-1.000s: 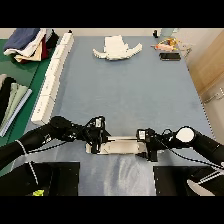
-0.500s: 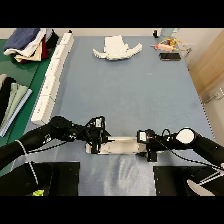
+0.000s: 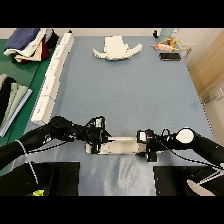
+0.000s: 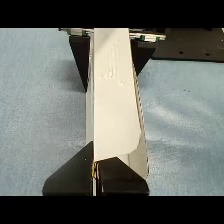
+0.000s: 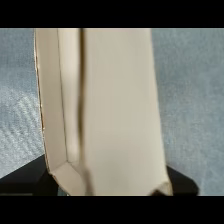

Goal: Fold the box.

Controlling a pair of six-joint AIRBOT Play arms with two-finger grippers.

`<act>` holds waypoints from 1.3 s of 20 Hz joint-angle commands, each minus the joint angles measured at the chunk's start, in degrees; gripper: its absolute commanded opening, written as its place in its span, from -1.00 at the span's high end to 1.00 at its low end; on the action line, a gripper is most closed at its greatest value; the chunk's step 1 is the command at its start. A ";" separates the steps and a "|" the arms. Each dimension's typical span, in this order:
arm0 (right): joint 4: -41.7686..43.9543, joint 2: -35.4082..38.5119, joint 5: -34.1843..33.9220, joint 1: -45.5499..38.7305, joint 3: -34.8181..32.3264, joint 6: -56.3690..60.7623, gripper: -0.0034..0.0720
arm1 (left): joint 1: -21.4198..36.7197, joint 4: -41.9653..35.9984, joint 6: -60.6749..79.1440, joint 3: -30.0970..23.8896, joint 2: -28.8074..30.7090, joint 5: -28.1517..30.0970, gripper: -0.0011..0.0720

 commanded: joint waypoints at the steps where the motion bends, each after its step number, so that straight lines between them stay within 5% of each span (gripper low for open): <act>1: -0.02 -0.02 0.00 0.02 0.02 0.00 -0.45 | 0.00 0.02 0.02 0.02 -0.02 0.02 0.93; 25: -0.02 -0.02 0.00 0.02 0.02 0.00 -0.45 | 0.00 -0.17 -1.09 0.09 0.00 0.00 0.92; 26: -0.02 -0.02 0.00 0.02 0.02 0.00 -0.45 | 0.00 -0.15 -2.14 0.09 0.00 0.04 0.75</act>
